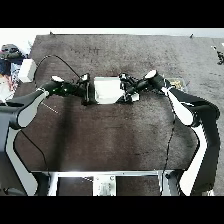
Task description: Fold the box and place the chain.
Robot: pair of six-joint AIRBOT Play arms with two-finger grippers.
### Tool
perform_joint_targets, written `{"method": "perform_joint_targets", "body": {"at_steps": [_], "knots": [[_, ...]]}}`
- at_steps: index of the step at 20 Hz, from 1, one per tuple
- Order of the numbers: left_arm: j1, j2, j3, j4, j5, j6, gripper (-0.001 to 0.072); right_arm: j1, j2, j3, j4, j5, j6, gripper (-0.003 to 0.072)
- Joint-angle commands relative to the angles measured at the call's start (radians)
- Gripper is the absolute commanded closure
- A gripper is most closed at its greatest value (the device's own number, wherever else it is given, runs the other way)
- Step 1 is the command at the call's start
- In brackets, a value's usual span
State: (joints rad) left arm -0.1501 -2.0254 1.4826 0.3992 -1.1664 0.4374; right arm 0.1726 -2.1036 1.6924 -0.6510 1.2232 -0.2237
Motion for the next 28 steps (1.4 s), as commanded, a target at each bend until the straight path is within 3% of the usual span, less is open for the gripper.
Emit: {"method": "perform_joint_targets", "body": {"at_steps": [1, 9, 28], "knots": [[-0.007, -0.007, 0.003, -0.015, 0.025, 0.01, 0.0005, 0.0, 0.0, 0.0, 0.0, 0.0, 0.0, 0.0275], [-0.009, -0.05, 0.055, -0.017, -0.027, 0.016, 0.0005, 0.0, 0.0, 0.0, 0.0, 0.0, 0.0, 0.0275], [-0.009, -0.077, 0.065, -0.044, -0.045, 0.045, 0.0005, 0.0, 0.0, 0.0, 0.0, 0.0, 0.0, 0.0275]]}}
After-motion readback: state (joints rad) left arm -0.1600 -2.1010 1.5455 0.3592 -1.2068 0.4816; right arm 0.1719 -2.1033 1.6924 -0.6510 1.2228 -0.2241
